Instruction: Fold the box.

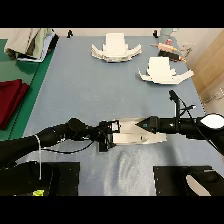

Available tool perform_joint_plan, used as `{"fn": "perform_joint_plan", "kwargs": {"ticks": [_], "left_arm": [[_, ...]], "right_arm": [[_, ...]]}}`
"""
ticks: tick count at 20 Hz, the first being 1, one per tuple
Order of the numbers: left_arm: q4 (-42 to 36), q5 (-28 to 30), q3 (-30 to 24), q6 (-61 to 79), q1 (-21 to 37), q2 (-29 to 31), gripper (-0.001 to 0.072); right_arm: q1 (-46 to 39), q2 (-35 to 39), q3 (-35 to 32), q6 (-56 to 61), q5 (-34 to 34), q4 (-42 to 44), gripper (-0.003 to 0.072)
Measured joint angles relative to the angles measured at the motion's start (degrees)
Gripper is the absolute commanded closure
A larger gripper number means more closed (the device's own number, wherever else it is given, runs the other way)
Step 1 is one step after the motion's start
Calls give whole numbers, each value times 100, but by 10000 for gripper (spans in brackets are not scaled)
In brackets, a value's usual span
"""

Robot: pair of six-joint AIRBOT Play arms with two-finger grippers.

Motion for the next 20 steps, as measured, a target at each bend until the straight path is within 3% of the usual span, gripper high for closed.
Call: {"fn": "perform_joint_plan", "kwargs": {"ticks": [10,20], "left_arm": [[-11,-4,0,-22,0,0,288],[7,2,2,11,0,0,287]], "right_arm": [[730,-1871,422,-1294,-831,-708,671],[916,-1965,953,-2164,-914,-942,671]]}}
